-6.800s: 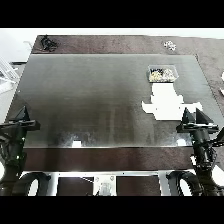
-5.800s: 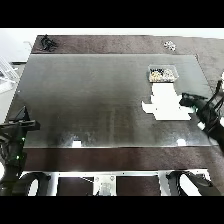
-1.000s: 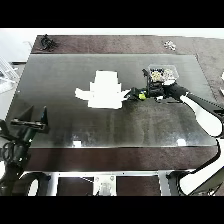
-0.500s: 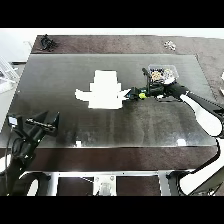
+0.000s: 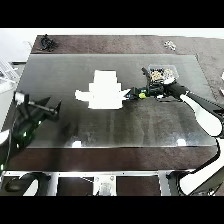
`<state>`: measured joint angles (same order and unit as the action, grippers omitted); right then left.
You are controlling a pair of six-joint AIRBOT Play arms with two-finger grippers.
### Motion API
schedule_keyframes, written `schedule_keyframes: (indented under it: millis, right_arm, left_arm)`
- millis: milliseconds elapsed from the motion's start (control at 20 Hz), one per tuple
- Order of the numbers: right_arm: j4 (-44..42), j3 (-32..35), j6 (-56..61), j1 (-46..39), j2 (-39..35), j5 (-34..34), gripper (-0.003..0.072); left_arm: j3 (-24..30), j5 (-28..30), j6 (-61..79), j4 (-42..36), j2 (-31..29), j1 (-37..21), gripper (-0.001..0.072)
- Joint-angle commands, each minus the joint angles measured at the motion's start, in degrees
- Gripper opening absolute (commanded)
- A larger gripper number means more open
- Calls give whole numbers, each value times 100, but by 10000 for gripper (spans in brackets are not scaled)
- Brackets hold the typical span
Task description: Fold the box and place the chain.
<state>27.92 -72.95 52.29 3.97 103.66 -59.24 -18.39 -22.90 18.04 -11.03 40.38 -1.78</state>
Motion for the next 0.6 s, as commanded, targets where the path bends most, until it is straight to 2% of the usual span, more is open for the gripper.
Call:
schedule_keyframes:
  millis: [0,100,200,300,400,550]
  right_arm:
    - [-7,-4,-26,0,0,155,6]
    - [-7,-2,-26,0,0,164,6]
    - [-7,-2,-26,0,0,195,6]
    - [-7,-2,-26,0,0,203,6]
    - [-7,-2,-26,-7,0,210,7]
    - [-7,-2,-26,-4,0,223,7]
  left_arm:
    - [-1303,-339,144,-15,1926,-7,527]
    - [-1814,-533,120,-20,2761,-7,527]
    - [-1976,-1128,-398,-26,3121,-4,526]
    - [-2249,-1198,-557,0,3392,22,526]
    - [-2726,-1228,-1025,520,3751,22,527]
    - [-3718,-1834,-2090,1532,4459,22,527]
